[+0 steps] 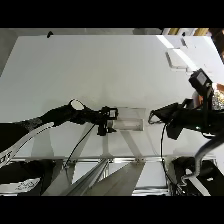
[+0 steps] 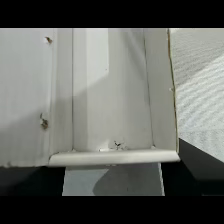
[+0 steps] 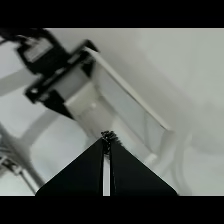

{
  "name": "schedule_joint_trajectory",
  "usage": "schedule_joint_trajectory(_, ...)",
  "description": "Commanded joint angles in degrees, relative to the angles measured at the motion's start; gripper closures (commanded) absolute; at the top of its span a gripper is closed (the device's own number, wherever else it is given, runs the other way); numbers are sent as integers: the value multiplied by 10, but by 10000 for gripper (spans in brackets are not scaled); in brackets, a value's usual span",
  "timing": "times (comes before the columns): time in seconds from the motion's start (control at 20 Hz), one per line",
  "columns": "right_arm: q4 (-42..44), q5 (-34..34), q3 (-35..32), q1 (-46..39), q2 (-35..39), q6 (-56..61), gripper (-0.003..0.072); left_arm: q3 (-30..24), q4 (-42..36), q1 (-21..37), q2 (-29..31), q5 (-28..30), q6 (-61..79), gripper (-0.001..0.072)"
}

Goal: Fold the box and place the chain.

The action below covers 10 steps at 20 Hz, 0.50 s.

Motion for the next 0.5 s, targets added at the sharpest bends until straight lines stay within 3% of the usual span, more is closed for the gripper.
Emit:
schedule_joint_trajectory(0.0,21,-74,0,90,-28,-15,665,0,0,0,0,0,0,437)
schedule_joint_trajectory(0.2,-8,-131,0,134,-98,-14,665,0,0,0,0,0,0,437)
schedule_joint_trajectory(0.45,-9,-153,0,160,-201,-14,665,0,0,0,0,0,0,437)
